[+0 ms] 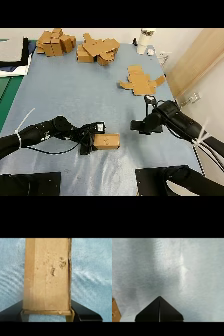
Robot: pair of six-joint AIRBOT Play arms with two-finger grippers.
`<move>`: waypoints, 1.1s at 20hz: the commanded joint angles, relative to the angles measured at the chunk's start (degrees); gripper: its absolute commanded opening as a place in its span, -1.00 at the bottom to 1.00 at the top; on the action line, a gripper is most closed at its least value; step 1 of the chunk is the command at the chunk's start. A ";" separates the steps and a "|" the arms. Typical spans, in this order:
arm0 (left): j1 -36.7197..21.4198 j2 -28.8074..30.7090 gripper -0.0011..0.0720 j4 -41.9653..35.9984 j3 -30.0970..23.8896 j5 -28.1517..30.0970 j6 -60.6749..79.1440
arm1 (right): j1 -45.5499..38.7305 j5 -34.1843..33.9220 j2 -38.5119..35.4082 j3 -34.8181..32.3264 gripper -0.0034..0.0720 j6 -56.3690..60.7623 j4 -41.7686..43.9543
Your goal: Fold the box.
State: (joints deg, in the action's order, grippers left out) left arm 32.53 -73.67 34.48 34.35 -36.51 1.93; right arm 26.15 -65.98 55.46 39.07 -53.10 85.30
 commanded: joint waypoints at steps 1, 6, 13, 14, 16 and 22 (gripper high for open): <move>0.00 0.02 0.29 0.00 0.00 0.07 0.02 | -0.55 -2.21 4.24 1.75 -0.90 -0.48 4.39; -0.04 0.37 0.29 -0.07 0.26 0.04 -6.14 | -0.57 -1.92 4.22 1.75 -0.90 0.44 4.44; -3.32 6.05 0.29 1.99 1.14 3.54 -17.22 | -0.57 0.00 4.22 1.75 -0.90 1.27 3.80; -5.11 6.29 0.29 1.99 1.20 4.72 -19.67 | -0.57 0.57 4.22 1.75 -0.90 1.27 3.78; -10.16 6.29 0.29 1.99 1.44 5.64 -23.50 | -0.57 1.42 4.22 1.75 -0.90 1.27 3.54; -29.20 6.27 0.29 1.99 2.27 8.96 -24.06 | -0.57 1.51 4.22 1.75 -0.90 1.27 2.54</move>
